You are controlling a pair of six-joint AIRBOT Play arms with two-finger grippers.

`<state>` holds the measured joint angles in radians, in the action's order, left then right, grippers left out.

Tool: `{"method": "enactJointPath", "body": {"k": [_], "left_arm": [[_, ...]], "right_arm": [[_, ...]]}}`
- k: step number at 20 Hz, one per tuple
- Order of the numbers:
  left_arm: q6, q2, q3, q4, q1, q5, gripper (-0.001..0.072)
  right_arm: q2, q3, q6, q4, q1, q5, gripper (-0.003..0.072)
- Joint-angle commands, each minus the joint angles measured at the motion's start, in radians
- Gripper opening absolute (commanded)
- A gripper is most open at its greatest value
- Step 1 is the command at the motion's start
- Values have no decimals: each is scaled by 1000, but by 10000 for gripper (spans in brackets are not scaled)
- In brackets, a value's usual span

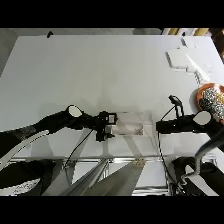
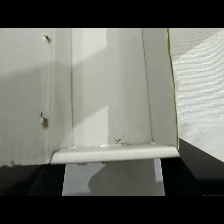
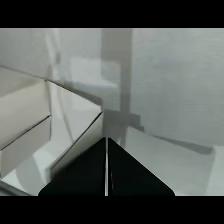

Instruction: Fold the box and place the chain.

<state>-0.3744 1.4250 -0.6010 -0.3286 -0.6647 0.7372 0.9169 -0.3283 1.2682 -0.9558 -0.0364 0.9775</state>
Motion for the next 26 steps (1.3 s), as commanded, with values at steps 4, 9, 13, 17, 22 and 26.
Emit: {"method": "enactJointPath", "body": {"k": [4,9,13,17,22,26], "left_arm": [[0,0,0,0,0,0,271],[0,0,0,0,0,0,271],[0,0,0,0,0,0,271],[0,0,0,0,0,0,271],[0,0,0,0,0,-1,271],[0,0,0,0,0,0,271]], "right_arm": [[-22,14,-36,117,-64,-1,175],[-154,14,-47,119,-64,6,230],[-225,14,-46,134,-64,8,316],[-233,14,-46,158,-117,-3,318],[-216,13,88,19,-284,-133,430],[-214,0,180,-43,-305,-137,432]]}}
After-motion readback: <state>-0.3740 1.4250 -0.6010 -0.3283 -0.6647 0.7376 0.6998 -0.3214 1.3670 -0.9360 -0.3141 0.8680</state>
